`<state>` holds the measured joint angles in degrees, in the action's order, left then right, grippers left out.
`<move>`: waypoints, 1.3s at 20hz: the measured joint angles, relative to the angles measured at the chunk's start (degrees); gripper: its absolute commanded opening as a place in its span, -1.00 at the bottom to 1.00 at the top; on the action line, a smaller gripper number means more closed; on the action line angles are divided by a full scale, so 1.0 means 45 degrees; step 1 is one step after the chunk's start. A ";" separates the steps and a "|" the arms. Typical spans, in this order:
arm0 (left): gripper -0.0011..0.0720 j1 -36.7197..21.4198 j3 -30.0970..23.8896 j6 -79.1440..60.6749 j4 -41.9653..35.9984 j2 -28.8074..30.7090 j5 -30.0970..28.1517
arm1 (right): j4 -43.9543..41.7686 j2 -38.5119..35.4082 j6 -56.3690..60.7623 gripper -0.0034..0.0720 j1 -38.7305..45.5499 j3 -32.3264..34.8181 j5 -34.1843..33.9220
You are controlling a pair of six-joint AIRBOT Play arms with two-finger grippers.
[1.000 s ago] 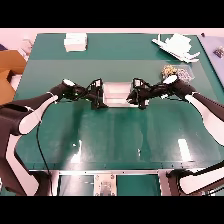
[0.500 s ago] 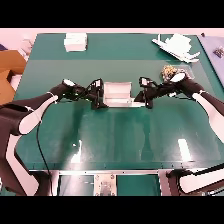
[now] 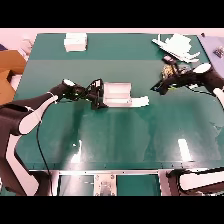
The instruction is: Fold the box and place the chain.
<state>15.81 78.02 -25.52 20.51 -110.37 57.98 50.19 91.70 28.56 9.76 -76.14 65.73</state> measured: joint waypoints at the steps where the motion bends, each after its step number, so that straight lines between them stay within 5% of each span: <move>1: 0.48 0.0000 0.0000 0.0000 0.0000 0.0000 0.0000 | 0.0044 0.0000 0.1035 -0.89 0.0408 0.0044 -0.0005; 8: 0.48 0.0000 0.0000 0.0000 0.0005 0.0000 0.0000 | -0.0427 0.0738 0.4279 -0.89 0.1486 0.1020 -0.0044; 26: 0.48 0.0000 0.0000 -0.0005 0.0000 0.0000 0.0000 | -0.1855 0.1991 0.5081 -0.89 -0.0899 0.1656 -0.0646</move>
<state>15.81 78.02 -25.54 20.51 -110.37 57.98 41.85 100.66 51.42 5.72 -68.69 62.83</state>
